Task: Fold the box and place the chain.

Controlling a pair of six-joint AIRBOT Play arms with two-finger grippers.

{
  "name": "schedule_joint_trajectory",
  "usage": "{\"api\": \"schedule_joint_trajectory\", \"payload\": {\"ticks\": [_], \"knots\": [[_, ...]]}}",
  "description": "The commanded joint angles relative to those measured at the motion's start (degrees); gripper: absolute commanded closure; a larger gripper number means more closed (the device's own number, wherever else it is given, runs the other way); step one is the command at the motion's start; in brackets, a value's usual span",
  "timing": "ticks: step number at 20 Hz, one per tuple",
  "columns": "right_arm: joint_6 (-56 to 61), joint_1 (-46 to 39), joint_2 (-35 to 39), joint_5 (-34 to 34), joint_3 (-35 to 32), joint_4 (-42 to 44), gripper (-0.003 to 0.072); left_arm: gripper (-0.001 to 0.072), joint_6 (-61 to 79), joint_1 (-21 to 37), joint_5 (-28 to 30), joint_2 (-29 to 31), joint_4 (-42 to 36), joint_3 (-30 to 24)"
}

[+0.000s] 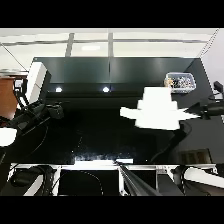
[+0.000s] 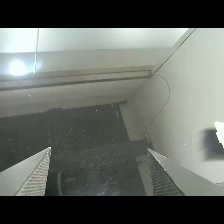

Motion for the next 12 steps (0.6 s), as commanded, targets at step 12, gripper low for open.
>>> {"api": "schedule_joint_trajectory", "payload": {"ticks": [12], "knots": [[-6.69, 47.84, 29.33, -39.45, -30.27, 13.6, 0.0678, 0.0007, -2.82, -0.02, -8.87, -3.58, -2.54, -0.02]]}}
